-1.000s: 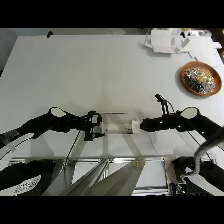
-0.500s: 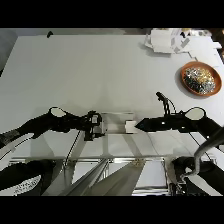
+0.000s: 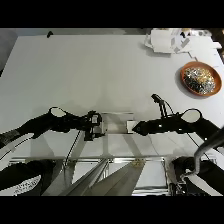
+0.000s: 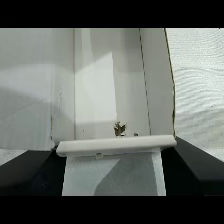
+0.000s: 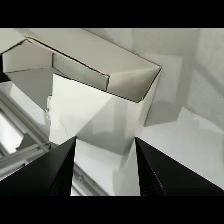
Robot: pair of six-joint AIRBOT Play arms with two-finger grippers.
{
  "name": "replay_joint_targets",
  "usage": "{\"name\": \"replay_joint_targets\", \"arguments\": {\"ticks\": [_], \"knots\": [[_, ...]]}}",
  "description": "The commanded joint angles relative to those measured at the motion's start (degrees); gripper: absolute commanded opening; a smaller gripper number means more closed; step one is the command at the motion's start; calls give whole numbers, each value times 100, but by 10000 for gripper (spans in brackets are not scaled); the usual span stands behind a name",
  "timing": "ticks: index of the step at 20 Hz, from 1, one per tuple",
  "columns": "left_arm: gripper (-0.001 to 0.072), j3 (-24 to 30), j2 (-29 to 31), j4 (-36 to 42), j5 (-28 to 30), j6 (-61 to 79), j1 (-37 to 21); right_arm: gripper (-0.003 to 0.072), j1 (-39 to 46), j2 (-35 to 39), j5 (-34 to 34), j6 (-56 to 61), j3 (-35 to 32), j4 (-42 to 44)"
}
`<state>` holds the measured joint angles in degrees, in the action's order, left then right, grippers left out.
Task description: Fold the box and place the chain.
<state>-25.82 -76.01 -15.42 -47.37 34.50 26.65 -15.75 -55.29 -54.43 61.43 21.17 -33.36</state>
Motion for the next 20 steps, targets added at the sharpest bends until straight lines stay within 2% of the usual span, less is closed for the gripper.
{"name": "replay_joint_targets", "arguments": {"ticks": [1,8,12,16,20], "knots": [[136,0,0,0,0,2,-2,420,-586,-114,584,544,133,-140],[136,0,0,0,2,2,-2,419,-1246,-645,1320,1912,376,-363],[136,0,0,0,0,2,-2,419,-1478,-651,1515,3200,461,-1456],[136,-2,0,0,0,2,-2,416,-1991,-669,1458,4730,1099,-3093],[136,0,0,0,2,2,-2,414,-2524,-1137,979,5508,1749,-3834]]}}
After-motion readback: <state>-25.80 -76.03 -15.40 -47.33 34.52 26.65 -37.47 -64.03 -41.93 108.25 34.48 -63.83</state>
